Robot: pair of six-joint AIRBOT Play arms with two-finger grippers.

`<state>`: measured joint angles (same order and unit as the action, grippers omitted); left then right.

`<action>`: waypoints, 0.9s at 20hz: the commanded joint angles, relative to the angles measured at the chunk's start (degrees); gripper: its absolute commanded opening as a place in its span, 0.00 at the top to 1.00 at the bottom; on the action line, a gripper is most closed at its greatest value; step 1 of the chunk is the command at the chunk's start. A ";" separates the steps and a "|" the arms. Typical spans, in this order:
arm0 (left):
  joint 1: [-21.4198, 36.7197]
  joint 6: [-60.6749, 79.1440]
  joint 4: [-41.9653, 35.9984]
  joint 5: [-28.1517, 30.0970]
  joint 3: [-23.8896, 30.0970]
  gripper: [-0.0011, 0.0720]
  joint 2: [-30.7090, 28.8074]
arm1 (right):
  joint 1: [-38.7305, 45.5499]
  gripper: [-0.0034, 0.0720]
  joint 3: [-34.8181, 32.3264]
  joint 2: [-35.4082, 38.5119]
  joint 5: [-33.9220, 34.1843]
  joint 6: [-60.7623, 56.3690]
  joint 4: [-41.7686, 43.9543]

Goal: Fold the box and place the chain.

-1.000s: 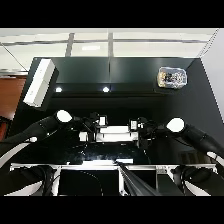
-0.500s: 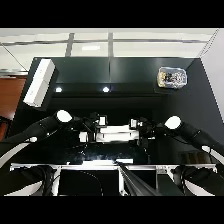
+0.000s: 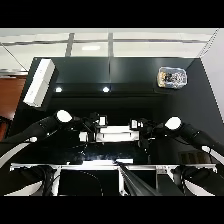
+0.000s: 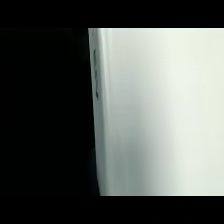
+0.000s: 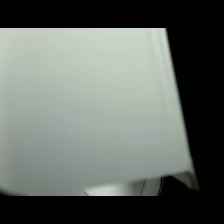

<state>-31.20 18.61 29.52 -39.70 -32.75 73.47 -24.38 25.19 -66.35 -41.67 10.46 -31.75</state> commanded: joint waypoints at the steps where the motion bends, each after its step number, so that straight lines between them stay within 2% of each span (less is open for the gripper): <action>1: -0.02 0.00 0.02 0.02 -0.02 0.95 0.00 | -0.04 0.02 -0.09 -0.04 0.48 -0.35 -0.07; 15: -0.02 0.00 0.02 0.02 -0.02 0.95 0.00 | -0.59 0.02 -0.04 -0.04 0.79 2.47 0.31; 18: -0.02 0.00 0.02 0.02 -0.02 0.95 0.00 | -0.74 0.02 0.04 -0.04 0.83 3.32 3.17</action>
<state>-31.20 18.61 29.52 -39.70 -32.75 73.47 -24.97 25.12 -66.37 -40.80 12.82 -30.79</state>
